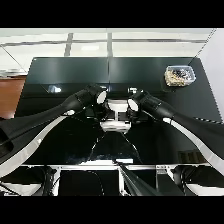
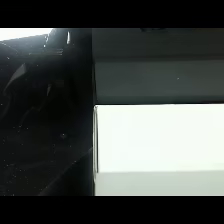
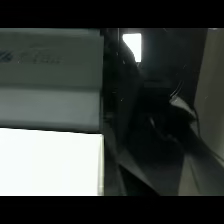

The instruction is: Fold the box and place the chain.

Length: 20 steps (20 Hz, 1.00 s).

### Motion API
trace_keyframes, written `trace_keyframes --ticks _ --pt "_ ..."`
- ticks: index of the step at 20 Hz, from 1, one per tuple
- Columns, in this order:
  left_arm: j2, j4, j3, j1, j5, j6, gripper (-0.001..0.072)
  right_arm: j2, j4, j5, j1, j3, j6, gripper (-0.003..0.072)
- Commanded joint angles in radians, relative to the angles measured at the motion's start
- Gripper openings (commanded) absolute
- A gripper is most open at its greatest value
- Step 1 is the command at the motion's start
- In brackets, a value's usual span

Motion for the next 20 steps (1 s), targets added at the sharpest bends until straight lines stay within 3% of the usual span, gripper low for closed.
trace_keyframes --ticks 1,2,3,7,9,16,18,20 --pt "0.000 0.000 0.001 0.001 -0.001 -0.001 0.0031 -0.002 0.009 -0.002 0.000 0.001 0.003 0.0154" --pt "0.000 0.000 0.001 0.001 -0.001 -0.001 0.0031 -0.003 0.010 -0.003 0.000 0.001 0.003 0.0054" --pt "0.000 0.000 0.001 0.001 -0.001 -0.001 0.0031 -0.003 0.013 -0.003 0.000 0.001 0.003 0.0012" --pt "0.000 0.000 0.001 0.001 -0.001 -0.001 0.0031 -0.003 0.013 -0.003 0.000 0.003 0.004 0.0018" --pt "0.000 0.000 0.001 0.001 -0.001 -0.001 0.0031 0.005 0.009 0.016 0.000 0.018 -0.001 0.0277" --pt "0.000 0.004 0.001 0.001 0.003 -0.001 0.0031 0.169 -0.047 0.167 -0.011 0.155 -0.204 0.0275" --pt "0.000 0.004 0.001 0.001 0.003 -0.001 0.0031 0.230 -0.182 0.193 -0.037 0.167 -0.219 0.0275" --pt "0.000 0.004 0.001 0.001 0.003 -0.001 0.0030 0.254 -0.427 0.206 -0.087 0.167 -0.223 0.0276"
